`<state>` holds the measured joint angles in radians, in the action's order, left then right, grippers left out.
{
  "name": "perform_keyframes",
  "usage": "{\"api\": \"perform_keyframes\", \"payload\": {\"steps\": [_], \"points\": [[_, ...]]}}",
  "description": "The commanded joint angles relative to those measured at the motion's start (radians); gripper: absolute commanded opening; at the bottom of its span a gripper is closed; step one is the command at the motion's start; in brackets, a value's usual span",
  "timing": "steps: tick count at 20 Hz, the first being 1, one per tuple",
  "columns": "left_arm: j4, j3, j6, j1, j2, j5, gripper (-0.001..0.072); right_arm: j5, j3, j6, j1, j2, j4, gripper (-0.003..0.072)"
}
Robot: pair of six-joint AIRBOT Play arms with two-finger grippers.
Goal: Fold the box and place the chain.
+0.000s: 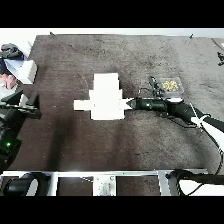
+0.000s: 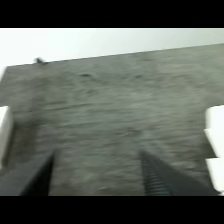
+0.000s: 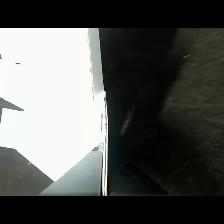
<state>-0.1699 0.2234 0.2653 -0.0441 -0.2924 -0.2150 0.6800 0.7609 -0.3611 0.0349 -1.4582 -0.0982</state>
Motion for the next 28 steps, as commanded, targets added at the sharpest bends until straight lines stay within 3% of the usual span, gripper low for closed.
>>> {"api": "perform_keyframes", "payload": {"steps": [1,5,8,11,16,23,28], "points": [[0.001,0.002,0.003,0.001,-0.004,-0.117,0.0543,-0.078,0.002,0.009,-0.019,-0.001,0.006,-0.0010],[0.005,0.082,-0.059,0.001,-0.134,-0.201,0.0542,-0.078,0.001,0.030,-0.019,-0.001,0.005,-0.0010],[0.058,0.216,-0.133,0.001,-0.354,-0.307,0.0542,-0.066,0.002,0.055,-0.019,-0.001,0.006,-0.0010],[0.226,0.379,-0.266,0.001,-0.586,-0.437,0.0542,-0.064,0.002,0.056,-0.019,-0.001,0.005,-0.0010],[0.537,0.753,-0.569,0.001,-0.998,-0.779,0.0523,-0.063,0.001,0.078,-0.019,-0.001,0.005,-0.0010],[0.853,1.323,-0.885,0.103,-1.493,-1.098,0.0524,-0.063,0.001,0.081,-0.019,-0.001,0.006,-0.0010],[0.846,1.603,-0.959,0.162,-1.722,-1.146,0.0525,-0.064,0.002,0.081,-0.019,-0.001,0.006,-0.0010]]}}
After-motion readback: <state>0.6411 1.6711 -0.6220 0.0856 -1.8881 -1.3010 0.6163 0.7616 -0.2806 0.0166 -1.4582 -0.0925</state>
